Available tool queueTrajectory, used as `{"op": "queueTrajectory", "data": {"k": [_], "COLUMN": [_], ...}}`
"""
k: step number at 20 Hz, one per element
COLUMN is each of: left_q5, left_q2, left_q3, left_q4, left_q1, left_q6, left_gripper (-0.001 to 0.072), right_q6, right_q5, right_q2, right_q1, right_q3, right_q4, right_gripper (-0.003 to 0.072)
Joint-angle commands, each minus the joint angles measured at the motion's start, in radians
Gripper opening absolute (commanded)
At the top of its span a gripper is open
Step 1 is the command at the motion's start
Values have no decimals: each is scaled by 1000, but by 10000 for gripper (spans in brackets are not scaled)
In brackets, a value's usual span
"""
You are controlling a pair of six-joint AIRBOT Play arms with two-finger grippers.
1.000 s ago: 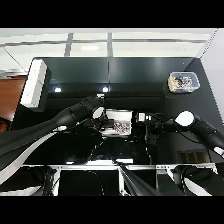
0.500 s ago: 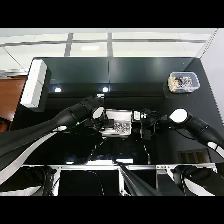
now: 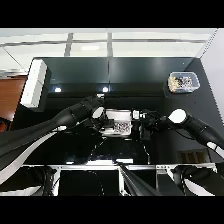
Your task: Fold the box and place the chain.
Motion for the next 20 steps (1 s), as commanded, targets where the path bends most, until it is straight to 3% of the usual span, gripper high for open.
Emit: {"op": "queueTrajectory", "data": {"k": [1, 5, 8, 9, 10, 15, 19, 20], "left_q5": [0, 0, 0, 0, 0, -1, -45, -57], "left_q2": [0, 0, 0, 0, 0, 0, 1, 3], "left_q3": [0, 0, 0, 0, 0, 0, 18, 29], "left_q4": [0, 1, 1, 1, 1, -3, -14, -13], "left_q1": [0, 0, 0, 0, 0, -1, -3, -6], "left_q6": [-1, -1, 0, -1, -1, -1, -57, -82], "left_gripper": [27, 28, 28, 27, 27, 28, 38, 149], "right_q6": [170, 463, 533, 540, 552, 625, 649, 649], "right_q5": [2, 86, 95, 68, 33, 14, 103, 123], "right_q2": [27, 153, 188, 181, 179, 179, 179, 179], "right_q1": [-2, -5, 0, 12, 22, -66, -167, -174], "right_q3": [1, 35, 47, 47, 47, 47, 47, 47], "right_q4": [-73, -102, 154, 216, 223, 37, 19, 19], "right_gripper": [16, 16, 22, 192, 285, 285, 285, 285]}}
